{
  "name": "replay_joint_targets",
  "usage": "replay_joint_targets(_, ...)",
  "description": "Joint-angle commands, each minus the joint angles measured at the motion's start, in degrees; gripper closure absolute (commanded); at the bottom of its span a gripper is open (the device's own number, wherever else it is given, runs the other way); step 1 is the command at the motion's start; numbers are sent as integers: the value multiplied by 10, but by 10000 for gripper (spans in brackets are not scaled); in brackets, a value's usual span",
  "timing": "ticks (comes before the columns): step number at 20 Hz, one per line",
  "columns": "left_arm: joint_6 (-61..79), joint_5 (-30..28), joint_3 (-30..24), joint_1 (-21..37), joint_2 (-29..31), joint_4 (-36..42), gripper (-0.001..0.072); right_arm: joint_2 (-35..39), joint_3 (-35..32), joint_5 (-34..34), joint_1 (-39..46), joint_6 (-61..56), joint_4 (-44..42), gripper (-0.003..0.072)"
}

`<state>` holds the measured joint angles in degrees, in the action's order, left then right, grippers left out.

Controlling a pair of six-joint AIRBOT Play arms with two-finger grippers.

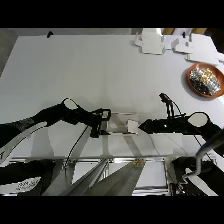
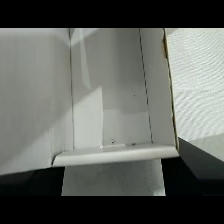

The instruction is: Fold the box and place the chain.

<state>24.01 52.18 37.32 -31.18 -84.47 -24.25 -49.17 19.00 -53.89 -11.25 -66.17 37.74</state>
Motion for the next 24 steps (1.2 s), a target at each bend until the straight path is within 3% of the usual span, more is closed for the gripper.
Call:
replay_joint_targets(1,0,-1,0,0,0,0,437,1,1,-11,-1,0,-5,391)
replay_joint_targets(7,0,-1,0,0,0,0,437,1,19,-12,-1,-46,54,392)
replay_joint_targets(15,0,-1,0,0,0,0,437,-2,43,-36,-20,-63,65,391)
replay_joint_targets(17,0,-1,0,0,0,0,437,-3,43,-15,-59,-104,88,387)
replay_joint_targets(19,0,-1,0,0,0,0,437,-3,43,17,-98,-167,120,323)
replay_joint_targets(24,0,-1,0,0,0,0,437,-4,68,57,-157,-358,233,320)
